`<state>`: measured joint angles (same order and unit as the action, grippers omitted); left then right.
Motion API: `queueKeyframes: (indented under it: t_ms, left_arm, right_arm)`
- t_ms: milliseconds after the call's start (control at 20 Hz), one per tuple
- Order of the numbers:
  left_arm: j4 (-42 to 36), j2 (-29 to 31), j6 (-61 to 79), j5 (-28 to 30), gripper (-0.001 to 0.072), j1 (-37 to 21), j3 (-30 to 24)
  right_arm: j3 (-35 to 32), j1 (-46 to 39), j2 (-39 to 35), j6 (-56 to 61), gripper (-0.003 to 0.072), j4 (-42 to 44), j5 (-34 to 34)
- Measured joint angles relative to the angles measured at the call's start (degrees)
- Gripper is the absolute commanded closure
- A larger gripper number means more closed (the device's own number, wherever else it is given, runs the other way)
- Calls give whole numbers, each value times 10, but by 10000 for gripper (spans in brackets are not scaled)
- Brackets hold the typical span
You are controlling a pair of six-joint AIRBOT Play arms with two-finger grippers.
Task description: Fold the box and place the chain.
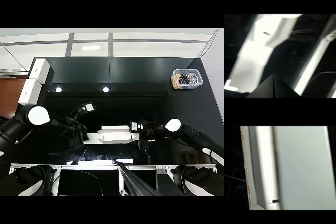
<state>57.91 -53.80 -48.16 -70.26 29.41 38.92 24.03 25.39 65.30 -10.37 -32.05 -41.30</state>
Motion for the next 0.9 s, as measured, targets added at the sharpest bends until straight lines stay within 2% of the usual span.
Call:
queueKeyframes:
  t_ms: [100, 150, 400, 550, 700, 900]
  left_arm:
    - [-59, 3, -15, 18, 677, 16, -21]
    - [-96, 4, -16, 54, 676, 23, -33]
    - [-243, -21, 8, 306, 677, 35, -64]
    - [-275, -57, 50, 403, 678, 37, -68]
    - [-285, -99, 87, 417, 679, 38, -68]
    - [-248, -149, 108, 370, 679, 38, -56]
  right_arm:
    - [0, 0, 0, 0, 204, 0, 0]
    - [0, 0, 0, 0, 204, 0, 0]
    - [0, 0, 0, 0, 204, 0, 0]
    - [0, 0, 0, 0, 204, 0, 0]
    - [0, 0, 0, 0, 203, 0, 0]
    - [0, 0, 0, -1, 203, 0, 0]
